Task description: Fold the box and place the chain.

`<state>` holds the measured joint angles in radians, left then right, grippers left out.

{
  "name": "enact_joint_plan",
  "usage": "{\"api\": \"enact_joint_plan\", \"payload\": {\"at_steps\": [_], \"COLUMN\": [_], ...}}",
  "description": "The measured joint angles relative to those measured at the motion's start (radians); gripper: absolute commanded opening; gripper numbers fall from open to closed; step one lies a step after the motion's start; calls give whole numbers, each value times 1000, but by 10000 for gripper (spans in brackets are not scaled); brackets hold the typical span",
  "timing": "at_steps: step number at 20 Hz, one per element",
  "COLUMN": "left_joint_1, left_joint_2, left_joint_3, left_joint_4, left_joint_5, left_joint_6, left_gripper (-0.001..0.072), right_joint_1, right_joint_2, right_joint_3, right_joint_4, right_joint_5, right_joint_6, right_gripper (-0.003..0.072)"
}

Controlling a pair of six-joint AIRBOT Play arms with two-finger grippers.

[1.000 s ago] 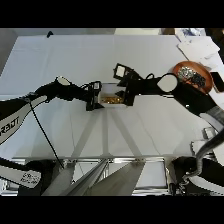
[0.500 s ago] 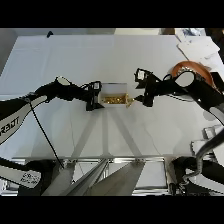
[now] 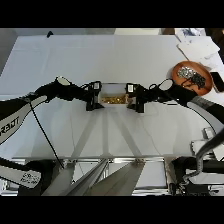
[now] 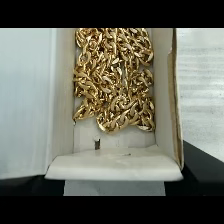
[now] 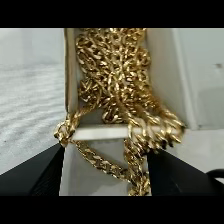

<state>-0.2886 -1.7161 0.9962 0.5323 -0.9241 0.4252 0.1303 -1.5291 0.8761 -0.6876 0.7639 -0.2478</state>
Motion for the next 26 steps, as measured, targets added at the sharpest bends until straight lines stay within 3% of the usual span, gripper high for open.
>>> {"api": "enact_joint_plan", "payload": {"at_steps": [3, 4, 6, 9, 17, 19, 26], "left_joint_1": [0, 0, 0, 1, 1, 0, 0], "left_joint_2": [0, 0, 0, 2, 2, 1, 0], "left_joint_3": [0, 0, 0, 0, 0, 0, 0], "left_joint_4": [0, 0, 2, 6, 1, -6, -4], "left_joint_5": [0, 0, -3, -7, -3, 10, 6], "left_joint_6": [0, 0, 2, 2, 0, -6, -2], "left_gripper": [256, 256, 256, 256, 256, 256, 256], "right_joint_1": [17, 20, 25, 29, 32, 31, 32], "right_joint_2": [-29, -34, -41, -47, -28, -13, 82], "right_joint_3": [0, 0, 0, 0, -2, 0, 0], "right_joint_4": [10, 13, 8, 2, -21, -18, -23], "right_joint_5": [-12, -11, 6, -5, -52, -147, -198], "right_joint_6": [-5, -6, -7, -11, -11, 12, 97], "right_gripper": [512, 428, 133, 12, 14, 14, 14]}}
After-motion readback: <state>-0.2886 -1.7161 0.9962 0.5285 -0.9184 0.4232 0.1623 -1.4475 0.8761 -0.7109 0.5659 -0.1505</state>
